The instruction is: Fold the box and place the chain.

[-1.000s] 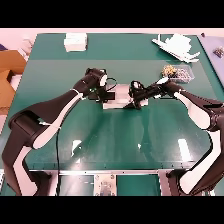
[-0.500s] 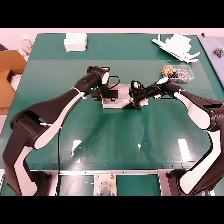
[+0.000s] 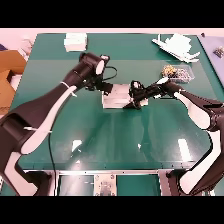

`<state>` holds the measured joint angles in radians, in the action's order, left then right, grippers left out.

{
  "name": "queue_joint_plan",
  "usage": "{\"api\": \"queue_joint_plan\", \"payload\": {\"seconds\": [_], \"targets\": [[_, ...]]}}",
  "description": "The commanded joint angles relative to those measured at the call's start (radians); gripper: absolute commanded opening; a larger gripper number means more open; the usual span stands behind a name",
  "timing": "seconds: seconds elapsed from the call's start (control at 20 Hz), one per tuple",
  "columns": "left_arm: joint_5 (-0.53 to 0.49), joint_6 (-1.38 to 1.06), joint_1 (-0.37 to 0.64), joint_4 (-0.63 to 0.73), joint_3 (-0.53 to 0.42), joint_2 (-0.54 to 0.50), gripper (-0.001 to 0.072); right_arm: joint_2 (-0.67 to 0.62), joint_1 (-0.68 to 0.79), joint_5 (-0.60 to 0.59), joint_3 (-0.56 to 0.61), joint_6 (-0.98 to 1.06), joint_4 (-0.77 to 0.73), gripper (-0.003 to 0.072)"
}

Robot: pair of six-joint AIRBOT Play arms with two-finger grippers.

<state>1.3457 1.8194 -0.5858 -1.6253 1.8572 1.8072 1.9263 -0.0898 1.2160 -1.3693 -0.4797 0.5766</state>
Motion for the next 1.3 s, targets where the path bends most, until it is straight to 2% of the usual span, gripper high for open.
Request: {"api": "queue_joint_plan", "payload": {"seconds": [0.0, 0.1, 0.15, 0.3, 0.35, 0.45, 0.65, 0.75, 0.85, 1.0, 1.25], "targets": [[0.017, -0.233, 0.048, -0.041, 0.001, -0.109, 0.0699, -0.001, 0.000, 0.001, 0.000, 0.000, 0.000, 0.0550], [0.014, -0.423, 0.092, -0.016, -0.007, -0.169, 0.0699, -0.001, 0.000, 0.001, 0.000, 0.000, 0.000, 0.0550], [0.012, -0.523, 0.122, 0.050, -0.008, -0.184, 0.0700, -0.001, 0.000, 0.001, 0.000, 0.000, 0.000, 0.0550], [0.007, -0.900, 0.237, 0.360, -0.055, -0.202, 0.0699, -0.001, 0.000, 0.001, 0.000, 0.000, 0.000, 0.0550], [0.000, -1.020, 0.284, 0.505, -0.095, -0.202, 0.0699, -0.001, 0.000, 0.001, 0.000, 0.000, 0.000, 0.0550], [-0.036, -1.226, 0.358, 0.693, -0.206, -0.201, 0.0698, -0.001, 0.000, 0.001, 0.000, 0.000, 0.000, 0.0550], [-0.149, -1.571, 0.391, 0.797, -0.414, -0.201, 0.0700, -0.001, 0.000, 0.001, 0.000, 0.000, 0.000, 0.0550], [-0.201, -1.767, 0.391, 0.873, -0.481, -0.197, 0.0704, -0.001, 0.000, 0.001, 0.000, 0.000, 0.000, 0.0550], [-0.222, -1.864, 0.391, 0.888, -0.496, -0.179, 0.0706, -0.001, 0.000, 0.001, 0.000, 0.000, 0.000, 0.0550], [-0.264, -1.874, 0.392, 0.919, -0.496, -0.156, 0.0708, -0.001, 0.000, 0.001, 0.000, 0.000, 0.000, 0.0550], [-0.188, -2.069, 0.391, 1.067, -0.496, -0.061, 0.0710, -0.001, 0.000, 0.001, 0.000, 0.000, 0.000, 0.0550]]}}
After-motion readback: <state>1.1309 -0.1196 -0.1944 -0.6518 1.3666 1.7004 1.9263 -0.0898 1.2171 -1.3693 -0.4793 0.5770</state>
